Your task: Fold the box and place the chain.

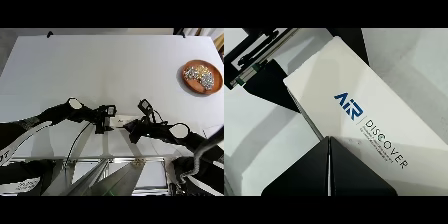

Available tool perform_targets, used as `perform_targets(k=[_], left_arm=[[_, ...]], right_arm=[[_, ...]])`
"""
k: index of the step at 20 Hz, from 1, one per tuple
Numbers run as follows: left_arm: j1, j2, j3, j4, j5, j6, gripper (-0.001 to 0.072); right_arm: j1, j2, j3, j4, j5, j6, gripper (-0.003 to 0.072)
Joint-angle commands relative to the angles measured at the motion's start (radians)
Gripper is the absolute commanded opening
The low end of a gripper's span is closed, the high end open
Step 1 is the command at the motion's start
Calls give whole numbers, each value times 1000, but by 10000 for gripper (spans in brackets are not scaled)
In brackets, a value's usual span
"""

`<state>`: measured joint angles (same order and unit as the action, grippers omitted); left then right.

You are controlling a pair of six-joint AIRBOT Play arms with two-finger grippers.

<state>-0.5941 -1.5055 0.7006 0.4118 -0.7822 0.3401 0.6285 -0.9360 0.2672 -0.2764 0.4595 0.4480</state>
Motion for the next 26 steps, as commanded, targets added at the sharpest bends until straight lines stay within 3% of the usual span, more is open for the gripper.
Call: perform_targets(k=[1,12,14,16,18,21,23,26], left_arm=[[0,0,0,0,0,0,253],[0,0,0,0,0,0,253],[0,0,0,0,0,0,253],[0,0,0,0,0,0,253],[0,0,0,0,0,0,253],[0,0,0,0,0,0,253],[0,0,0,0,0,0,253],[0,0,0,0,0,0,253]], right_arm=[[35,-49,-2,-3,-8,8,6],[57,12,67,-23,-34,-8,8],[57,33,118,-86,-29,39,8],[56,50,189,-272,-8,215,7],[11,56,298,-562,135,494,7],[-124,56,468,-945,533,811,5],[-248,56,543,-1058,799,838,5],[-430,51,554,-1108,1035,838,5]])
